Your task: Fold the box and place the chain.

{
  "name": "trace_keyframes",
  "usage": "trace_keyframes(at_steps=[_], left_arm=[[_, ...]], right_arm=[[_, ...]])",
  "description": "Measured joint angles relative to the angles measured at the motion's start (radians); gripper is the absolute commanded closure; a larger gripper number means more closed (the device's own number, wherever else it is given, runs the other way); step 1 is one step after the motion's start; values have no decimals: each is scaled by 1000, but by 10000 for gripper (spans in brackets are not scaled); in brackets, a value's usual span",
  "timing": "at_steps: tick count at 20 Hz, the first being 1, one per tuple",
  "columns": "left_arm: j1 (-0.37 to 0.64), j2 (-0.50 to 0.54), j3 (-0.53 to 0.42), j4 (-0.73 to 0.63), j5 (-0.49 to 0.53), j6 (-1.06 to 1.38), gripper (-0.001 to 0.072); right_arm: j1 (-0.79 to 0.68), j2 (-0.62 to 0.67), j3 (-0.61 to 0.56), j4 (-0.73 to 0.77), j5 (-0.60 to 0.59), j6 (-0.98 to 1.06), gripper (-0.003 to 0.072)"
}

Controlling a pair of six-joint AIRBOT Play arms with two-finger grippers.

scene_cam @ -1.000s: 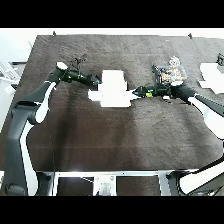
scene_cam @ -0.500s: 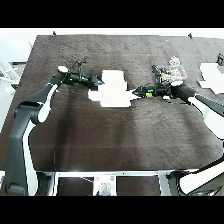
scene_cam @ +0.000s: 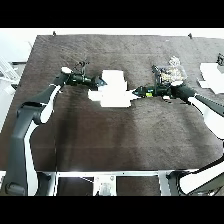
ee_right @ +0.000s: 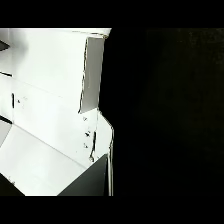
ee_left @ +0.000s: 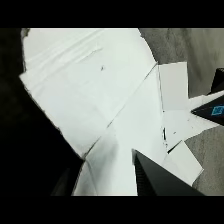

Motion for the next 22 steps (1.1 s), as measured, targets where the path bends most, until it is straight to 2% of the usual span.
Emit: trace_keyframes(at_steps=[9, 10, 15, 16, 22], left_arm=[[-4, -2, 0, 13, -13, 0, 290], [-4, -2, 0, 14, -18, 4, 363], [-5, -2, 0, 14, -25, 29, 375], [-5, -2, 0, 14, -25, 34, 417], [-5, -2, 0, -18, -23, 61, 419]], right_arm=[[0, 0, 0, -1, 0, 0, 681], [0, 0, 0, -1, 0, 0, 681], [0, 0, 0, -1, 0, 0, 680], [0, 0, 0, -1, 0, 0, 681], [0, 0, 0, -3, 0, 0, 681]])
